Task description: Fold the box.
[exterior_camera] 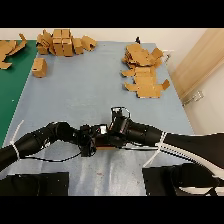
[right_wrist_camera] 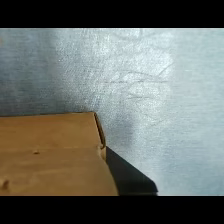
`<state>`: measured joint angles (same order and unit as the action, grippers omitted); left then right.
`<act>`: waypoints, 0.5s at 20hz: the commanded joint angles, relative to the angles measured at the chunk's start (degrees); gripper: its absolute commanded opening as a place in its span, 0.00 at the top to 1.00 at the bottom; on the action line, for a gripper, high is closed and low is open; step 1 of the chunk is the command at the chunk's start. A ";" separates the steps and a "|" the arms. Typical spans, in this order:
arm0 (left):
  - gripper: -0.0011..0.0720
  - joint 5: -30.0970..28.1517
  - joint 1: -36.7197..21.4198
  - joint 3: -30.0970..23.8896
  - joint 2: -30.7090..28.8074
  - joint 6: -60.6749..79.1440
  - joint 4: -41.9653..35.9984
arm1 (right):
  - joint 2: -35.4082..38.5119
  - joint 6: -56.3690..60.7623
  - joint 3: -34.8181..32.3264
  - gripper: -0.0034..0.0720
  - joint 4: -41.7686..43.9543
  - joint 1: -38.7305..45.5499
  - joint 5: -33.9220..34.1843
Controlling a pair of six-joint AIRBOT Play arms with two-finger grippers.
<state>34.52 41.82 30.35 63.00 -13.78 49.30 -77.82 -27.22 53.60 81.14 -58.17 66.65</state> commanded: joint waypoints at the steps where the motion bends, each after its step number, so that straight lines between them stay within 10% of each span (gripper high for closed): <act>1: 0.41 -0.02 -0.02 0.07 -0.02 0.00 0.02 | -0.57 0.39 0.02 0.82 0.24 -0.04 0.04; 6: 0.41 -0.02 -0.02 0.07 -0.02 0.00 0.02 | -0.55 0.31 0.07 0.95 0.28 -0.07 0.37; 8: 0.41 -0.02 -0.02 0.07 -0.02 0.00 0.02 | -0.42 0.17 0.66 0.63 0.22 -0.04 0.48; 10: 0.42 -0.02 -0.02 0.07 -0.02 0.00 0.02 | 0.17 -0.24 1.46 0.52 -0.42 -0.02 0.72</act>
<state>34.35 41.80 30.39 63.00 -13.78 49.25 -78.08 -27.03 54.30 81.25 -58.19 67.13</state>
